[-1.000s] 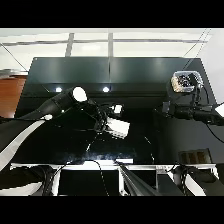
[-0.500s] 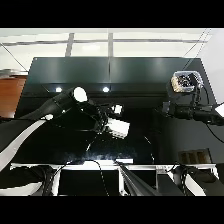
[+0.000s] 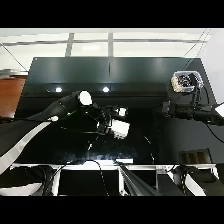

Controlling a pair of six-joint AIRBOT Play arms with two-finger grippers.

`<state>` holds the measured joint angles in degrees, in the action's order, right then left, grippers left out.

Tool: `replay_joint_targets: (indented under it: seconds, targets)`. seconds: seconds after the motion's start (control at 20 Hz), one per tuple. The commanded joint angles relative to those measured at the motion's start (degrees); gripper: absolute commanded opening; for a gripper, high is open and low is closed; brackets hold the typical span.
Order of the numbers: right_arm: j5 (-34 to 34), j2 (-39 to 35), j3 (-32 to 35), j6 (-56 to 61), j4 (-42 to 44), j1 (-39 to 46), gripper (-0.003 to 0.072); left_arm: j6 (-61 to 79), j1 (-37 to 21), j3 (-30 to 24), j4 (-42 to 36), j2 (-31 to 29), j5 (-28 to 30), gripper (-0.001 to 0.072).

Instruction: Fold the box and place the chain.

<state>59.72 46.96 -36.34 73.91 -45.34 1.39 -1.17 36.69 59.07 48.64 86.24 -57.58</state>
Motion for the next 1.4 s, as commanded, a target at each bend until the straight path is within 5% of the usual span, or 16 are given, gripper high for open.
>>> replay_joint_targets:
  seconds: [0.0, 0.8, 0.85, 0.9, 0.95, 1.0, 1.1, 1.35]
  targets:
    - [0.0, 0.0, -0.1, 0.0, 0.0, 0.0, 0.0021, -0.8, 0.0, 0.0, 0.7, 0.1, 0.3, 0.0706]
    - [-0.9, 0.0, -0.1, 0.0, 0.0, 0.0, 0.0021, -4.0, 2.2, 0.0, 2.8, 2.6, 0.3, 0.0666]
    - [-0.9, 0.0, -0.1, 0.0, 0.0, 0.0, 0.0021, -4.2, 2.4, 0.0, 3.5, 2.6, 0.4, 0.0601]
    - [-0.9, 0.0, -0.1, 0.0, 0.0, 0.0, 0.0021, -4.2, 2.5, 0.0, 3.7, 2.5, 0.2, 0.0361]
    - [-0.8, 0.0, -0.1, 0.0, 0.0, 0.0, 0.0021, -4.2, 2.5, 0.1, 3.7, 2.4, -0.7, 0.0226]
    - [-0.8, 0.0, -0.1, 0.0, 0.0, 0.0, 0.0021, -4.4, 2.5, 0.7, 3.8, 2.4, -2.1, 0.0220]
    - [-0.8, 0.0, -0.1, 0.0, 0.0, 0.0, 0.0021, -5.6, 2.5, 3.0, 6.3, 2.2, -6.0, 0.0049]
    - [-0.8, 0.0, -0.1, 0.0, 0.1, 0.0, 0.0021, -17.0, -0.3, 9.8, 13.7, 0.7, -12.2, 0.0029]
